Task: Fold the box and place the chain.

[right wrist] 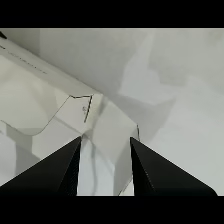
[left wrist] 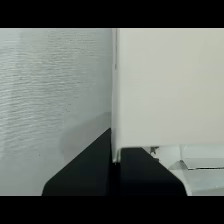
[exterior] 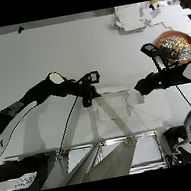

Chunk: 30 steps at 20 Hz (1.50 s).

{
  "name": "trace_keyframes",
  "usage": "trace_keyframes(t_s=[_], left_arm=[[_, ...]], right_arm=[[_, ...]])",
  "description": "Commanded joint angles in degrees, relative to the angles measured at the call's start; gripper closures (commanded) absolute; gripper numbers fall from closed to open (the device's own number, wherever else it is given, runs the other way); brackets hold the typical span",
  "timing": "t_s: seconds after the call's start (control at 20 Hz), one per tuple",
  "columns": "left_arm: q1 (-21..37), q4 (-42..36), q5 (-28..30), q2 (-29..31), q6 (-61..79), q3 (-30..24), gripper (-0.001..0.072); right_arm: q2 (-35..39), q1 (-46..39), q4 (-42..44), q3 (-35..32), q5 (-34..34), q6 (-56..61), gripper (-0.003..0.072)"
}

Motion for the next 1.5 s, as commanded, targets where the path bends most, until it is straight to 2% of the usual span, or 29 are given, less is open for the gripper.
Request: trace_keyframes(t_s=[0.0, 0.4, 1.35, 1.45], left_arm=[[-0.1, -2.1, 0.4, -2.0, 1.3, 0.0, 0.0708], [-0.1, -2.0, 2.7, -2.5, 1.4, 0.0, 0.0707], [-0.1, -2.0, 2.7, -3.1, 4.7, 0.0, 0.0697], [-0.1, -2.0, 2.7, -3.1, 4.7, 0.0, 0.0698]], right_arm=[[0.0, 0.1, -0.9, 0.0, 0.0, 0.0, 0.0345], [0.0, 0.1, -0.9, 0.0, -0.3, 0.0, 0.0346], [0.0, 0.1, -0.9, 0.0, 0.0, 0.0, 0.0347], [0.0, 0.1, -0.8, 0.0, 0.0, -1.8, 0.0371]])
